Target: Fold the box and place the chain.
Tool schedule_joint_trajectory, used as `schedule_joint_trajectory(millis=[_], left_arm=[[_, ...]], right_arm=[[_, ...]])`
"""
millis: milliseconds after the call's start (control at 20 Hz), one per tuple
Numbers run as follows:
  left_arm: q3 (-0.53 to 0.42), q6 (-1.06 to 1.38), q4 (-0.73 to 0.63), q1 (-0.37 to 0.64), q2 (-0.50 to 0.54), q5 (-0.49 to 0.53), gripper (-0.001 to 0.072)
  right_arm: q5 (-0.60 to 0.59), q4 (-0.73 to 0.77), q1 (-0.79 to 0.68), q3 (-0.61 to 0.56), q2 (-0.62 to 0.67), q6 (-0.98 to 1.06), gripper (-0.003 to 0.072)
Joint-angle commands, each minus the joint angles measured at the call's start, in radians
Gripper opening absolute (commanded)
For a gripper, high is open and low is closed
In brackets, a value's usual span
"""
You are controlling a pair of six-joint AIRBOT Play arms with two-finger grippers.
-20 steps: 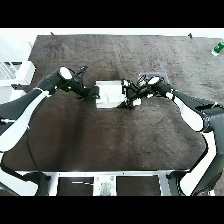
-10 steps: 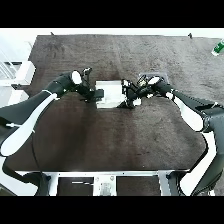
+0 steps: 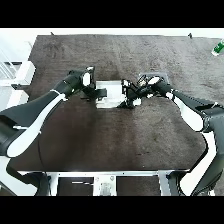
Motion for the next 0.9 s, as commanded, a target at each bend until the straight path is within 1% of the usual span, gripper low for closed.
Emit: schedule_joint_trajectory(millis=[0,100,200,600,750,850], left_arm=[[0.11,-0.079,0.051,-0.012,-0.049,-0.117,0.0357],[0.152,-0.1,0.058,-0.011,-0.078,-0.18,0.0357],[0.167,-0.126,0.058,-0.014,-0.097,-0.187,0.0356],[0.167,-0.176,0.08,-0.036,-0.126,-0.191,0.0354],[0.204,-0.211,0.145,-0.049,-0.149,-0.23,0.0347],[0.229,-0.211,0.151,-0.049,-0.165,-0.241,0.0347]], right_arm=[[0.0,0.0,0.0,0.0,0.0,0.0,0.0557],[0.0,0.0,0.0,0.0,0.0,0.0,0.0557],[0.0,0.0,0.0,0.0,0.0,0.0,0.0557],[0.0,0.0,0.0,0.0,0.0,0.0,0.0557],[0.0,0.0,0.0,0.0,0.0,0.0,0.0557],[0.0,0.0,0.0,0.0,0.0,0.0,0.0557]])
